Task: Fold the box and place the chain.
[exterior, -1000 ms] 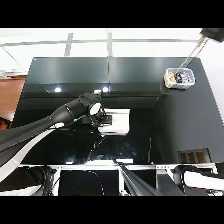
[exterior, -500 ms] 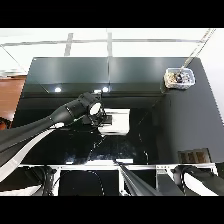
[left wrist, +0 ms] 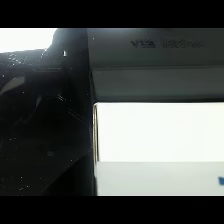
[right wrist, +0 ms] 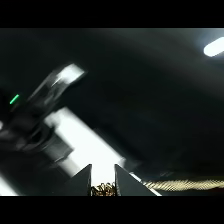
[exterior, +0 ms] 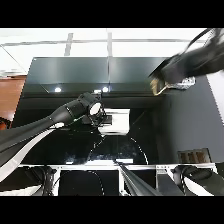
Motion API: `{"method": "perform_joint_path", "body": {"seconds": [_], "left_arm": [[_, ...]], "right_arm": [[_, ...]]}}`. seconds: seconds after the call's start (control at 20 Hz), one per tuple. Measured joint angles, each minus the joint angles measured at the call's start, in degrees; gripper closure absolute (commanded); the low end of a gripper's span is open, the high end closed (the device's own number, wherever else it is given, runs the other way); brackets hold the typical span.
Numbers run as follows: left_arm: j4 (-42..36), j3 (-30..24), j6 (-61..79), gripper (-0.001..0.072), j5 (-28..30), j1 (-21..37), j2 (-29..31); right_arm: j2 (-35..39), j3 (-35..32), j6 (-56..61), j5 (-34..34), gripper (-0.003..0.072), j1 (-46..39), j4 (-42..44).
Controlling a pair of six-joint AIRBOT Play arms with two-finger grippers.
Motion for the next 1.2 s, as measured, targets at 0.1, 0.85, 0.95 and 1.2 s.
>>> {"method": "perform_joint_path", "body": {"seconds": [0.1,0.85,0.95,1.2], "left_arm": [[0.0,0.0,0.0,0.0678,0.0,0.0,0.0],[0.0,0.0,0.0,0.0678,-0.1,0.0,0.0],[0.0,0.0,0.0,0.0678,-0.1,0.0,0.0],[0.0,0.0,0.0,0.0678,-0.1,0.0,0.0]], "right_arm": [[0.0,-7.1,-0.3,-3.0,0.0669,2.8,2.9],[-0.2,-30.8,-0.4,-15.0,0.0668,8.6,12.2],[-1.1,-31.8,0.3,-17.6,0.0668,9.9,12.4],[-4.2,-32.8,1.9,-23.2,0.0668,12.3,12.4]]}}
